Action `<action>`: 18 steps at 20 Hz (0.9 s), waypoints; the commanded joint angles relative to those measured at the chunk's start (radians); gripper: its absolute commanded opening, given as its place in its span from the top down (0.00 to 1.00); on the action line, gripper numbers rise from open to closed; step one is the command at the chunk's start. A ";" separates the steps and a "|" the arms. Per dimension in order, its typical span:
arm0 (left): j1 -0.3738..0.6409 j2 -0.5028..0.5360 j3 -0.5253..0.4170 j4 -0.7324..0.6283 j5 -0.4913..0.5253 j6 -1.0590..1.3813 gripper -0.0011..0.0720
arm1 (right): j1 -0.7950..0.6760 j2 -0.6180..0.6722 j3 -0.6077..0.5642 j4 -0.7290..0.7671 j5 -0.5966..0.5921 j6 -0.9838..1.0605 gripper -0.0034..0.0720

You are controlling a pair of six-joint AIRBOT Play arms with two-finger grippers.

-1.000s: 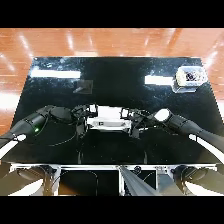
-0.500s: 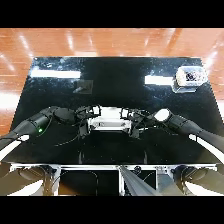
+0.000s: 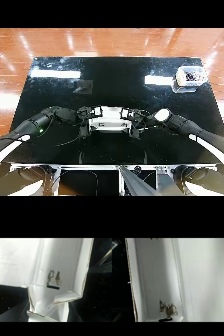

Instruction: Fold the box and place the chain.

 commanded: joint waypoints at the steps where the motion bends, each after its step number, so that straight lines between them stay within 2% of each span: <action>1: -0.021 -0.001 0.003 -0.004 0.005 0.001 0.72 | 0.001 -0.001 0.000 0.002 0.000 0.001 0.23; 3: -0.024 -0.001 0.003 -0.004 0.002 0.001 0.81 | 0.001 0.000 0.000 0.002 0.000 0.001 0.23; 8: -0.022 0.000 0.020 -0.002 0.002 0.000 0.95 | 0.001 -0.001 0.000 0.002 0.000 0.001 0.23; 15: 0.005 0.005 0.039 0.034 0.010 -0.074 0.93 | 0.001 0.000 0.000 0.002 0.000 0.001 0.23; 16: 0.015 0.008 0.039 0.039 0.012 -0.078 0.74 | 0.001 -0.001 0.000 0.002 0.000 0.001 0.23; 17: 0.027 0.010 0.039 0.039 0.014 -0.078 0.43 | 0.001 0.000 0.000 0.002 0.000 0.001 0.23; 18: 0.039 0.011 0.039 0.039 0.014 -0.079 0.22 | 0.001 0.000 0.000 0.002 0.000 0.001 0.23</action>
